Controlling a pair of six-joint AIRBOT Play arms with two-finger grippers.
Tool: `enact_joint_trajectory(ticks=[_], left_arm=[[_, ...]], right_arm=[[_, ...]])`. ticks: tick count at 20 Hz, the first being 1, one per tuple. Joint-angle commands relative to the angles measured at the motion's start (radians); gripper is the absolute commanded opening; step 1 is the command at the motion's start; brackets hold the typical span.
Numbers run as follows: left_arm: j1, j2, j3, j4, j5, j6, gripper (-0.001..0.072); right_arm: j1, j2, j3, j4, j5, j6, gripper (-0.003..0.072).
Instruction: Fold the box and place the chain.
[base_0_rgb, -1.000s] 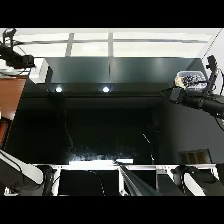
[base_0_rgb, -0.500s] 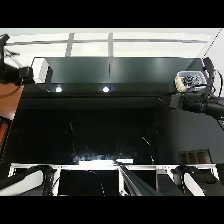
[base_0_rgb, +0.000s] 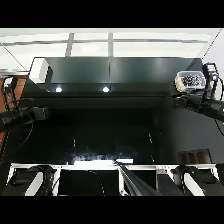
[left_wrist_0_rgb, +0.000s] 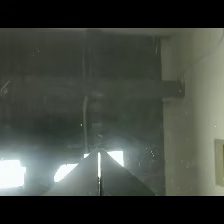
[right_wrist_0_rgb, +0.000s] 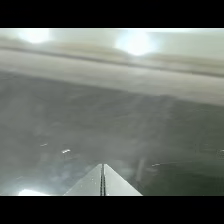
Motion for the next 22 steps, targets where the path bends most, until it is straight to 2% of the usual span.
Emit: enact_joint_trajectory(ticks=[1,4,7,22], left_arm=[[-0.008,0.087,-0.056,-0.007,0.027,0.0,0.0031],[-0.006,0.091,-0.057,-0.009,0.021,0.0,0.0031],[-0.006,0.09,-0.057,-0.026,-0.032,0.0,0.0031],[-0.006,0.09,-0.057,-0.027,-0.028,0.0,0.0031]], right_arm=[[0.0,0.001,-0.037,-0.05,-0.116,0.007,0.0023],[0.0,0.001,-0.037,-0.047,-0.089,0.006,0.0023],[0.0,0.001,-0.037,-0.047,-0.09,0.006,0.0023],[0.0,0.001,-0.037,-0.047,-0.09,0.006,0.0023]])
